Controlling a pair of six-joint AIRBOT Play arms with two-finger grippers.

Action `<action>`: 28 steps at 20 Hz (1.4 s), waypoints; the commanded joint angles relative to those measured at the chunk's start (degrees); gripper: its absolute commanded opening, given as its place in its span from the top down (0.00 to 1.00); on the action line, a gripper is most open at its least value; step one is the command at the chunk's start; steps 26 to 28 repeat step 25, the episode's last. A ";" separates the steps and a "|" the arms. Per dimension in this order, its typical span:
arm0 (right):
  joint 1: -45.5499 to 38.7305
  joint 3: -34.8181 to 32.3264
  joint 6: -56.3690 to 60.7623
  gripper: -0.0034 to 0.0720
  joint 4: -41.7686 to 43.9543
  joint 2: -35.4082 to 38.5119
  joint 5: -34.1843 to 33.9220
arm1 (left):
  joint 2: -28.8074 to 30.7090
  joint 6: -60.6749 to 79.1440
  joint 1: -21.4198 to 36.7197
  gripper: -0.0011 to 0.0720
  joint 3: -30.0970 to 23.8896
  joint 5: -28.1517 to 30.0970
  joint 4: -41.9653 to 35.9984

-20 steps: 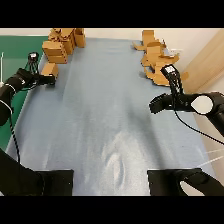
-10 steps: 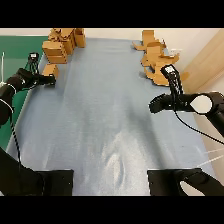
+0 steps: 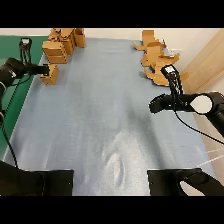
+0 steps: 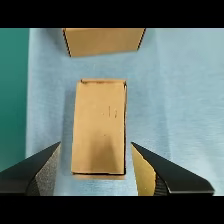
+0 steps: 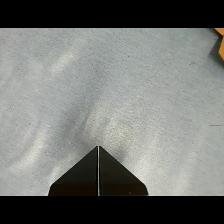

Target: Fold the box.

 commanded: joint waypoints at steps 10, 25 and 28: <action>-0.02 0.00 0.00 0.95 1.09 -0.02 -6.38 | 18.47 0.17 -18.01 0.03 0.04 -26.10 -19.34; -0.02 0.00 0.00 0.95 1.03 -0.02 -6.16 | 18.51 7.52 -28.79 0.03 0.04 -29.66 -19.15; -0.02 0.00 0.00 0.95 1.03 -0.02 -6.16 | 18.51 7.52 -28.79 0.03 0.04 -29.66 -19.15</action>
